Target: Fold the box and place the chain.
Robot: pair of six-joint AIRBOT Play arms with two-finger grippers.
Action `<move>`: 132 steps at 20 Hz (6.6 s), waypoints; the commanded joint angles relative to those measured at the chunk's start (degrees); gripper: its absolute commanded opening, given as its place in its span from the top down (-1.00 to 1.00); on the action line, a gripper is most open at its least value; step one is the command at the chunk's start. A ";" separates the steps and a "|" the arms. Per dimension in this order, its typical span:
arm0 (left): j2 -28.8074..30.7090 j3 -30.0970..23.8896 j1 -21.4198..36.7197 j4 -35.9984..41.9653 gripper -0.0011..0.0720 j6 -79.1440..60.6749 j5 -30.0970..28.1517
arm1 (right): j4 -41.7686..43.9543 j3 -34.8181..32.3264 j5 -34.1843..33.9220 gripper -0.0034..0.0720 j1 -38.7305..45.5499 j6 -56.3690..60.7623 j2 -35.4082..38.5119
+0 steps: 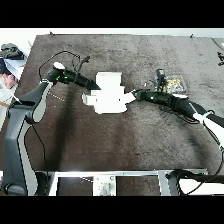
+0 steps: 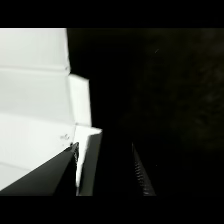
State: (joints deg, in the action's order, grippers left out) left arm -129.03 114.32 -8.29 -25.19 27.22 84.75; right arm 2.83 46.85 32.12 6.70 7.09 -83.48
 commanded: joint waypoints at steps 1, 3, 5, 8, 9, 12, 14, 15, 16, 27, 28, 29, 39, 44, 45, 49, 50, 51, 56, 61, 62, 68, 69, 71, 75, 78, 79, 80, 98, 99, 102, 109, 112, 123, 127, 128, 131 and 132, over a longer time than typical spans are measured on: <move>0.04 0.07 0.02 -0.09 0.94 -13.68 0.31 | -0.04 0.07 0.02 -0.10 3.41 -0.02 3.28; 0.33 0.07 0.24 0.72 0.94 -18.18 0.61 | -0.02 0.04 -0.17 -0.10 3.65 -0.02 3.54; 0.79 0.07 0.55 2.05 0.94 -21.97 1.51 | 0.02 0.07 -0.22 -0.10 3.61 -0.02 3.54; 1.22 0.07 0.92 1.40 0.95 -23.50 1.77 | 0.00 0.07 -0.79 -0.10 3.61 -0.04 3.54; 1.36 0.04 0.90 1.42 0.95 -25.29 1.88 | 0.00 0.04 -1.60 -0.10 3.58 -0.04 3.54; 1.60 -0.20 0.90 2.08 0.95 -34.49 0.98 | 0.00 0.07 -2.16 -0.10 3.58 -0.04 3.54; 1.60 -0.17 0.90 2.10 0.95 -38.18 -0.48 | 0.00 0.07 -2.21 -0.10 3.54 -0.07 3.52; 1.60 -0.35 0.90 2.10 0.95 -39.95 -1.70 | -0.02 0.07 -2.43 -0.10 3.54 -0.04 3.52; 1.60 -0.63 0.90 2.12 0.95 -40.94 -2.80 | -0.02 0.07 -2.62 -0.10 3.50 -0.07 3.52; 1.57 -10.91 0.90 8.24 0.95 -52.17 -9.20 | 0.04 0.11 -3.08 -0.10 0.26 -5.05 0.66; 1.57 -10.88 0.90 8.11 0.95 -52.19 -9.53 | 0.04 0.13 -3.04 -0.10 -0.22 -6.19 0.55; 1.57 -10.91 0.90 8.00 0.95 -52.35 -9.55 | 0.44 0.17 -2.99 -0.10 -0.70 -7.93 0.57; 1.46 -10.88 0.90 5.25 0.94 -52.15 -10.40 | -0.50 3.15 9.05 -0.48 -1.42 -22.05 0.59; 1.46 -10.88 0.90 5.27 0.93 -52.13 -10.27 | -16.09 3.15 8.31 -0.57 -7.50 -28.28 0.55; 1.46 -10.88 0.90 5.49 0.93 -52.15 -10.27 | -17.25 3.15 7.28 -0.62 -9.05 -30.69 0.55; 1.46 -10.88 0.90 6.19 0.93 -52.15 -10.38 | -21.07 3.15 4.68 -0.63 -12.57 -37.68 -0.87; 1.46 -10.88 0.90 6.19 0.93 -52.15 -10.38 | -21.07 3.15 4.72 -0.66 -12.63 -40.06 -1.64; 1.46 -10.88 0.90 6.16 0.93 -52.15 -10.38 | -21.09 3.15 4.70 -0.66 -12.61 -41.62 -2.45; 1.46 -10.88 0.90 6.19 0.93 -52.15 -10.38 | -23.23 5.11 4.28 -0.66 -13.44 -42.47 -5.77; 1.46 -10.88 0.90 6.21 0.93 -52.15 -10.38 | -26.01 7.61 -2.58 -0.66 -15.72 -41.44 -8.33; 1.46 -10.88 0.90 6.21 0.94 -52.15 -10.38 | -26.01 8.09 -3.32 -0.66 -15.69 -40.83 -8.63; 1.46 -10.88 0.90 6.29 0.93 -52.15 -10.36 | -26.03 11.98 -5.66 -0.66 -14.93 -37.03 -8.07; 1.46 -10.88 0.90 6.29 0.93 -52.15 -10.40 | -26.03 12.11 -5.60 -0.66 -14.47 -37.00 -7.43; 1.46 -10.88 0.90 6.29 0.93 -52.15 -10.40 | -26.03 12.17 -5.11 -0.66 -13.62 -37.05 -6.43; 1.46 -10.88 0.90 6.29 0.93 -52.15 -10.40 | -26.03 13.38 -5.01 -0.66 -13.51 -37.05 -6.12; 1.46 -10.88 0.90 6.32 0.93 -52.15 -10.40 | -26.29 16.00 -5.35 -0.65 -13.33 -35.95 -7.80; 1.49 -10.88 0.90 6.32 0.93 -52.15 -10.40 | -26.99 16.79 -4.55 -0.64 -13.18 -35.45 -8.76; 1.46 -10.88 0.90 6.32 0.93 -52.15 -10.40 | -27.45 17.22 -3.85 -0.64 -13.00 -35.28 -9.51; 1.46 -10.88 0.90 6.32 0.93 -52.15 -10.40 | -29.92 26.86 11.39 -0.64 -6.34 -32.48 -16.68; 1.46 -10.88 0.90 6.32 0.93 -52.15 -10.40 | -30.12 27.43 11.87 -0.64 -6.16 -32.26 -16.98; 1.49 -10.88 0.90 6.32 0.93 -52.15 -10.40 | -33.29 30.23 14.43 -0.64 -6.14 -29.90 -18.91; 1.46 -10.88 0.90 6.32 0.93 -52.15 -10.40 | -34.60 37.16 21.44 -0.63 -5.92 -29.24 -23.41; 1.46 -10.88 0.90 6.32 0.93 -52.15 -10.40 | -35.69 40.28 23.45 -0.64 -5.90 -28.17 -26.47; 1.46 -10.88 0.90 6.32 0.93 -52.15 -10.40 | -38.88 51.06 36.11 -0.64 -5.92 -20.92 -34.40; 1.46 -10.88 0.90 6.32 0.93 -52.15 -10.40 | -39.32 51.54 36.33 -0.63 -5.97 -20.94 -35.45; 1.49 -10.88 0.90 6.32 0.93 -52.15 -10.40 | -39.56 52.15 36.70 -0.63 -5.97 -20.94 -36.04; 1.46 -10.88 0.90 6.32 0.93 -52.15 -10.40 | -39.58 53.09 36.96 -0.64 -6.08 -20.94 -36.70; 1.46 -10.88 0.90 6.32 0.93 -52.15 -10.43 | -40.09 53.09 36.96 -0.63 -6.08 -20.90 -36.72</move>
State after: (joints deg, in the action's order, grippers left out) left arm -127.55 103.44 -7.40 -18.87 -24.95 74.39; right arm -36.58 99.33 68.58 0.71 -13.93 -119.66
